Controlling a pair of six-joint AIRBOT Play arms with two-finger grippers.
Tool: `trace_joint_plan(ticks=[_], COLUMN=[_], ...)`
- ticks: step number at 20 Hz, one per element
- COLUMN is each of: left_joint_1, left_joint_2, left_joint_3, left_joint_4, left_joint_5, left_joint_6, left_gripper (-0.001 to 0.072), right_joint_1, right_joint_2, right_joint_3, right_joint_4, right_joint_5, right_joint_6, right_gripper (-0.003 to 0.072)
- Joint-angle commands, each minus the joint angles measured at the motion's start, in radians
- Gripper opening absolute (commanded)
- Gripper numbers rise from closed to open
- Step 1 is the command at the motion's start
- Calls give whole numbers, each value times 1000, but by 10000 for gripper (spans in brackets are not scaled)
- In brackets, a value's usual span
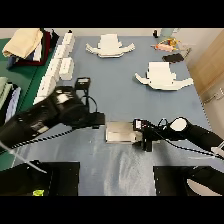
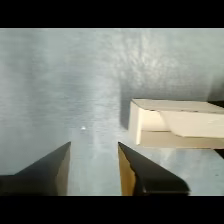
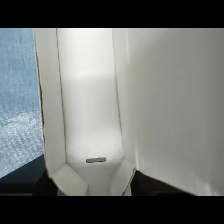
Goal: Fold the box.
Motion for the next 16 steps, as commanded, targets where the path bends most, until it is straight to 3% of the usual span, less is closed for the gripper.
trace_joint_plan(ticks=[1,2,3,6,9,15,16], left_joint_1=[121,188,259,466,640,645,645], left_joint_2=[136,159,173,166,95,45,45], left_joint_3=[-33,-57,-84,-173,-249,-282,-301], left_joint_4=[15,-20,-83,-403,-716,-902,-951], left_joint_5=[-71,-52,-23,63,97,260,307], left_joint_6=[172,270,399,885,1341,1970,2045], left_gripper=[195,80,14,14,14,16,89], right_joint_1=[0,0,0,0,0,0,0], right_joint_2=[1,1,1,1,1,1,1], right_joint_3=[1,1,1,1,1,1,1], right_joint_4=[0,0,0,0,0,0,0], right_joint_5=[0,0,0,0,0,-2,0], right_joint_6=[0,0,0,0,0,0,0], right_gripper=[502,502,502,502,502,502,502])
